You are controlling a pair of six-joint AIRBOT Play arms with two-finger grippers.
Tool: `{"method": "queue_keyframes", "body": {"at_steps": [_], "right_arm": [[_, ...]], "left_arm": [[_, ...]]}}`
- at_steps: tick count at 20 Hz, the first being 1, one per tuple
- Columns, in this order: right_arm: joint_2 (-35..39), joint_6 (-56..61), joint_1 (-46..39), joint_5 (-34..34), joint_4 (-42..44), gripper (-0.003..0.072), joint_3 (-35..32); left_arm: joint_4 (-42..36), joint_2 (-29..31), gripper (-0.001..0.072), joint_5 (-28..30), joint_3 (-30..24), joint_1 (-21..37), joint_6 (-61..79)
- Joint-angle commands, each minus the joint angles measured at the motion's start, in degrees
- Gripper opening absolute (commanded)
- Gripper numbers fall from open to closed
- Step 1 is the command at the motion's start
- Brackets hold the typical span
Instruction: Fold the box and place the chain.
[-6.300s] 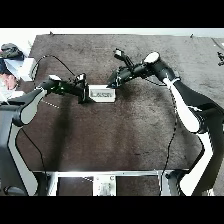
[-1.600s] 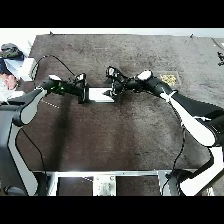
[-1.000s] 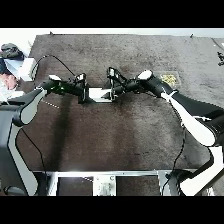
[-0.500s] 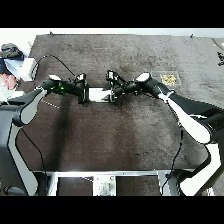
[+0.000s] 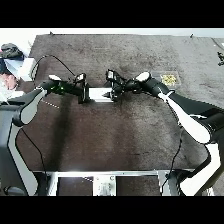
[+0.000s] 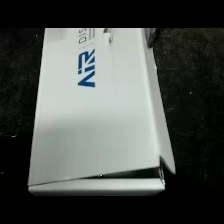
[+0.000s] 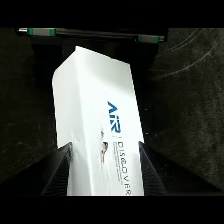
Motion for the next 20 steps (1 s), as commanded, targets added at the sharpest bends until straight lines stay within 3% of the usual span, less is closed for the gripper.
{"method": "queue_keyframes", "body": {"at_steps": [1,4,5,6,8,10,20], "right_arm": [[0.0,-0.3,0.0,-0.8,0.0,0.0449,1.3],[0.2,-0.3,-0.3,-0.7,0.0,0.0446,1.6],[0.4,-0.3,-0.3,-0.7,0.0,0.0371,1.6],[0.6,-0.3,-0.3,-0.6,0.0,0.0345,1.6],[0.7,-0.3,-0.3,0.2,-0.2,0.0344,1.6],[0.7,-0.2,-0.3,0.3,-0.8,0.0221,1.6],[0.7,0.2,-0.3,0.3,-0.8,0.0224,-0.4]], "left_arm": [[0.1,0.0,0.0462,-0.2,0.0,0.0,0.1],[0.1,0.0,0.0462,-0.2,0.0,0.0,0.1],[0.1,0.0,0.0462,-0.2,0.0,0.0,0.1],[0.1,0.0,0.0461,-0.2,0.0,0.0,0.1],[0.1,0.0,0.0462,-0.2,0.0,0.0,0.1],[0.1,0.0,0.0462,-0.2,0.0,0.0,0.1],[0.1,0.0,0.0462,-0.2,0.0,0.0,0.1]]}}
